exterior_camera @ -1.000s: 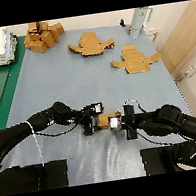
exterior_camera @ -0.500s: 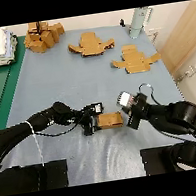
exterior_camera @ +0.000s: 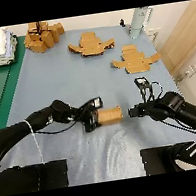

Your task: Fold the box.

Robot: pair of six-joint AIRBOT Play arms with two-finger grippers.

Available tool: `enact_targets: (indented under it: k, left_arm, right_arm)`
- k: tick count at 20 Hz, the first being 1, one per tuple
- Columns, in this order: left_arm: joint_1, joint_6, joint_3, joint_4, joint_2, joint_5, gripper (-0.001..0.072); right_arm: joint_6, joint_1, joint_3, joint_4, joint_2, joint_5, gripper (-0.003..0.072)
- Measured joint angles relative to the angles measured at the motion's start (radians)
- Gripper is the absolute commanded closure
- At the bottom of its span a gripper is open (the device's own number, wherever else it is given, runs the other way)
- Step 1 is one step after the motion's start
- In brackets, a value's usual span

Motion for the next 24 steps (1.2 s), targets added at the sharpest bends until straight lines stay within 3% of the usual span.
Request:
enact_targets:
  k: [4, 8, 12, 15, 20, 24]
  left_arm:
    - [0.119, -0.187, 0.045, 0.011, 0.043, 0.197, 0.0206]
    - [0.369, -0.28, 0.124, 0.014, 0.023, 0.433, 0.0206]
    - [0.642, -0.352, 0.318, 0.021, -0.129, 0.431, 0.0206]
    - [0.763, -0.425, 0.49, 0.061, -0.271, 0.4, 0.0206]
    - [0.837, -0.523, 0.711, 0.163, -0.476, 0.381, 0.0206]
    - [0.849, -0.547, 0.786, 0.192, -0.581, 0.38, 0.0207]
  right_arm:
    - [0.171, -0.013, 0.0, -0.004, -0.026, -0.003, 0.0682]
    - [0.266, -0.018, 0.0, -0.008, -0.033, 0.008, 0.0682]
    - [0.306, -0.018, 0.0, -0.01, -0.035, 0.03, 0.0682]
    - [0.32, -0.018, 0.0, -0.007, -0.036, 0.044, 0.0682]
    - [0.331, -0.018, 0.0, -0.001, -0.036, 0.051, 0.0682]
    - [0.333, -0.018, 0.0, 0.005, -0.036, 0.054, 0.0682]
